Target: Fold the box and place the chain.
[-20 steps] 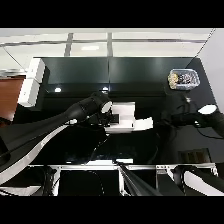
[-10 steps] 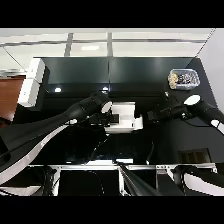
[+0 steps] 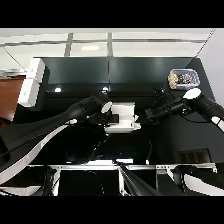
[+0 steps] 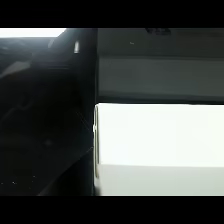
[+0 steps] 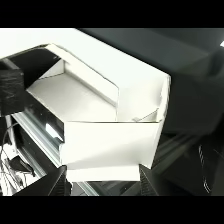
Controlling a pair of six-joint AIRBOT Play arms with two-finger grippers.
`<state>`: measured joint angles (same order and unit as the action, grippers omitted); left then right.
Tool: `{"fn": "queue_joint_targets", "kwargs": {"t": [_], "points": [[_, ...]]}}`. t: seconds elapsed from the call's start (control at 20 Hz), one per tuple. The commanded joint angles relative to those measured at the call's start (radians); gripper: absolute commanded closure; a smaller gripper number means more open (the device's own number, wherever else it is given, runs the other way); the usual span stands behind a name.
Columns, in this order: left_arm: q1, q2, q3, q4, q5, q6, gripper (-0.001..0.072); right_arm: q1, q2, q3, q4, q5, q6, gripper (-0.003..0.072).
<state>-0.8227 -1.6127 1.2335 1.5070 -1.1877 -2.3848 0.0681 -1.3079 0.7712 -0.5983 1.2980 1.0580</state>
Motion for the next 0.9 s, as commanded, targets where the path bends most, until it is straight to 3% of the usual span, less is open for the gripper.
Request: {"fn": "queue_joint_targets", "kwargs": {"t": [0.0, 0.25, 0.65, 0.85], "points": [[0.001, 0.0, 0.0, -0.001, 0.006, -0.002, 0.0679, 0.041, 0.0, 0.003, 0.002, -0.059, 0.042, 0.0194], [0.001, 0.0, 0.0, -0.001, 0.006, -0.002, 0.0679, 0.075, 0.001, 0.009, -0.006, -0.09, 0.052, 0.0194], [0.001, 0.0, 0.0, -0.001, 0.006, -0.002, 0.0679, 0.031, 0.001, 0.134, -0.061, 0.031, 0.071, 0.0194], [0.001, 0.0, 0.0, -0.001, 0.006, -0.002, 0.0679, -0.094, 0.002, 0.171, -0.119, 0.117, 0.071, 0.0194]]}}
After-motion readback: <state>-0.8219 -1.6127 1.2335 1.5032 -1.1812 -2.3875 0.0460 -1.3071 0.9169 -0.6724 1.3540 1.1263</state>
